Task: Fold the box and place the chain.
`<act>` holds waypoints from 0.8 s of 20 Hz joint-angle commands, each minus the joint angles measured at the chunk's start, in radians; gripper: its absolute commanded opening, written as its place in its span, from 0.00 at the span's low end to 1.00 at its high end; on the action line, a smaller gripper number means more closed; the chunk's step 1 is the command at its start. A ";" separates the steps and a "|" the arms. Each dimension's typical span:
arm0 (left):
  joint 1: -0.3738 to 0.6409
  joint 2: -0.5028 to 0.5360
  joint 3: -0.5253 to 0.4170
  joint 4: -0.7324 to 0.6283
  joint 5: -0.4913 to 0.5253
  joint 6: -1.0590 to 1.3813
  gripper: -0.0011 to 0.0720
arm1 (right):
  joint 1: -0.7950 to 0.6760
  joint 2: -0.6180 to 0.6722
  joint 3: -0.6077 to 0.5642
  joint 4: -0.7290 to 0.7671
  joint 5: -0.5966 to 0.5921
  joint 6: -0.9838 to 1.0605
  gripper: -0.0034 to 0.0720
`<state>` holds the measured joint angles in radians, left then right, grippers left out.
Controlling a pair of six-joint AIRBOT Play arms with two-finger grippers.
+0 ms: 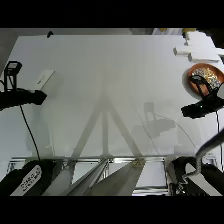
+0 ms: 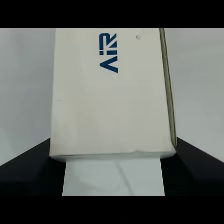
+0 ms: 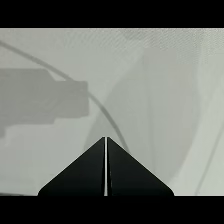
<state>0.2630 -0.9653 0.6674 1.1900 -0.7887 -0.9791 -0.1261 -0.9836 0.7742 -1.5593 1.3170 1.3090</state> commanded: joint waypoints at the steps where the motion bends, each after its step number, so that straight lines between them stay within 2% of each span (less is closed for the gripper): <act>1: 0.087 -0.066 -0.001 0.045 -0.043 -0.069 0.07 | -0.001 0.001 0.000 0.000 0.000 0.000 0.06; 6: 0.084 -0.171 -0.002 0.057 -0.113 -0.101 0.07 | -0.001 0.001 0.000 0.000 0.000 0.000 0.06; 7: 0.084 -0.188 -0.001 0.057 -0.137 -0.114 0.10 | -0.001 0.001 0.000 0.000 0.000 0.000 0.06; 8: 0.084 -0.200 -0.001 0.064 -0.154 -0.128 0.21 | -0.001 0.001 0.000 0.000 0.000 0.000 0.06; 10: 0.084 -0.203 -0.001 0.069 -0.179 -0.129 0.26 | -0.001 0.001 0.000 0.000 0.000 0.000 0.06; 11: 0.084 -0.203 -0.001 0.069 -0.189 -0.129 0.42 | -0.001 0.001 0.000 0.000 0.000 0.000 0.06; 12: 0.084 -0.203 -0.001 0.069 -0.197 -0.131 0.67 | -0.001 0.001 0.000 0.000 0.000 0.000 0.06; 13: 0.084 -0.203 -0.001 0.072 -0.204 -0.153 0.81 | -0.001 0.001 0.000 0.000 0.000 0.000 0.06; 15: 0.084 -0.203 -0.001 0.089 -0.216 -0.175 0.97 | -0.001 0.001 0.000 0.000 0.000 0.000 0.06; 16: 0.084 -0.203 -0.001 0.097 -0.220 -0.174 0.97 | -0.001 0.001 0.000 0.000 0.000 0.000 0.06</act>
<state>0.3462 -1.1645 0.6666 1.2690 -0.9840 -1.1301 -0.1261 -0.9836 0.7742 -1.5593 1.3167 1.3090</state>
